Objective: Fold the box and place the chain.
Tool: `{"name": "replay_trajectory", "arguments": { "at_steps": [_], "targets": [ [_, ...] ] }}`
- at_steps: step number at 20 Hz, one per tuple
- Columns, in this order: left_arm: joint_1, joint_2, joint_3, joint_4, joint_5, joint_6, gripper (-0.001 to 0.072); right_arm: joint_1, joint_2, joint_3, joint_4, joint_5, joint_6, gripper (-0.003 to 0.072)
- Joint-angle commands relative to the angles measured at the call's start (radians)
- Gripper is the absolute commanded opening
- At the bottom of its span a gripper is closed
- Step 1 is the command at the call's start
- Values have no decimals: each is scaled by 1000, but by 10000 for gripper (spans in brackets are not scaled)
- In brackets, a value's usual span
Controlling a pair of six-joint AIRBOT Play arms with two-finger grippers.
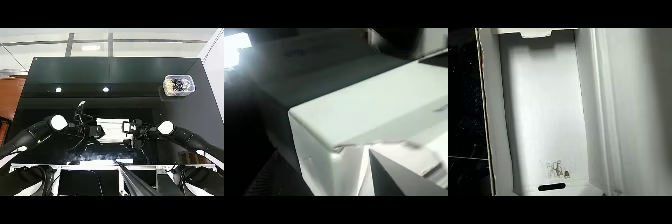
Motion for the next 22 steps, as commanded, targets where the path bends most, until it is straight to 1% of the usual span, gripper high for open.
{"name": "replay_trajectory", "arguments": {
  "at_steps": [1, 2, 3, 4, 5, 6, 9, 13, 17, 20, 22],
  "targets": [
    [-105, 1, 79, 342, 3, -366, 630, 0, -1, 0, 0, 0, 0, 481],
    [-145, 0, 105, 453, -16, -480, 584, 0, -1, 0, 0, 1, 0, 481],
    [-179, -2, 128, 538, -38, -549, 511, 0, -1, 0, 0, 1, 0, 481],
    [-212, -8, 150, 595, -68, -587, 419, 0, -1, 0, 0, 1, 0, 481],
    [-237, -18, 167, 616, -97, -611, 344, 0, -1, 0, 0, 0, 0, 481],
    [-256, -31, 177, 618, -106, -624, 287, 0, -1, 0, 0, 1, 0, 481],
    [-275, -74, 181, 638, -119, -743, 279, 0, -1, 0, 0, 1, 0, 481],
    [-276, -124, 229, 641, -179, -767, 279, 0, -1, -1, 0, 1, 0, 481],
    [-277, -132, 247, 666, -181, -840, 279, 0, -1, -1, -1, 1, 0, 481],
    [-277, -161, 259, 650, -232, -845, 279, 0, -1, -1, -3, 1, 0, 481],
    [-282, -175, 288, 646, -237, -844, 279, 0, -1, -1, -3, 1, 0, 481]
  ]
}}
